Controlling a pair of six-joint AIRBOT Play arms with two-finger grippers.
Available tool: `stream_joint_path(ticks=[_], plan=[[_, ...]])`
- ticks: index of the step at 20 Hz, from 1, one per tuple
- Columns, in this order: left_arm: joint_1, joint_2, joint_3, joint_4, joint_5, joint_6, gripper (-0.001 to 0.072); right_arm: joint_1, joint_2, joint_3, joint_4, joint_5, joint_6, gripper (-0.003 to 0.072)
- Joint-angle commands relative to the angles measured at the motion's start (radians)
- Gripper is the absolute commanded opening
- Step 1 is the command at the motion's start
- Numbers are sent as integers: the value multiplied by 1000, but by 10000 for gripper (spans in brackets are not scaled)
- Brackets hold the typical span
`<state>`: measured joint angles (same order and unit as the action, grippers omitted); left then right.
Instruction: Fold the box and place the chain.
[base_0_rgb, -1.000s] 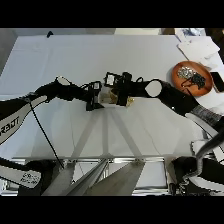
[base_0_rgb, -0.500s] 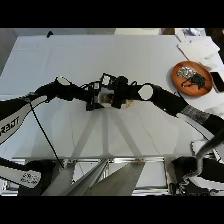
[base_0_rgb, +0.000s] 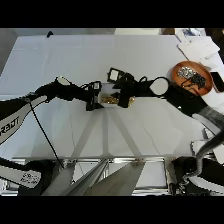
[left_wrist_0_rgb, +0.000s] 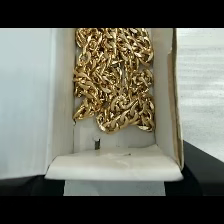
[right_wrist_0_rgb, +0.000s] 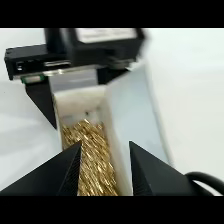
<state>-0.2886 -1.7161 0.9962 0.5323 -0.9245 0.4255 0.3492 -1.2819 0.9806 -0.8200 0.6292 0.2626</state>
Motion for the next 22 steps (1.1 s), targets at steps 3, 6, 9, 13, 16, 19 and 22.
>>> stream_joint_path(ticks=[3, 6, 9, 13, 16, 19, 22], plan=[[0, 1, 0, 0, 0, 0, 256, -205, 71, -13, -41, 253, -7, 530], [0, 1, 0, 0, 0, 0, 256, -288, 67, -62, -61, 232, -143, 534], [0, 1, 0, 0, 1, 0, 256, -296, 16, -104, -39, 216, -290, 534], [0, 1, 0, 0, 0, 0, 256, -294, -123, -105, 108, 193, -419, 535], [0, 1, 0, 0, 0, 0, 256, -257, -201, -105, 113, 183, -533, 551], [0, 1, 0, 0, 0, 0, 256, -219, -249, -105, 148, 120, -534, 557], [0, 1, 0, 0, 0, 0, 256, -196, -287, -105, 154, 115, -533, 557]])
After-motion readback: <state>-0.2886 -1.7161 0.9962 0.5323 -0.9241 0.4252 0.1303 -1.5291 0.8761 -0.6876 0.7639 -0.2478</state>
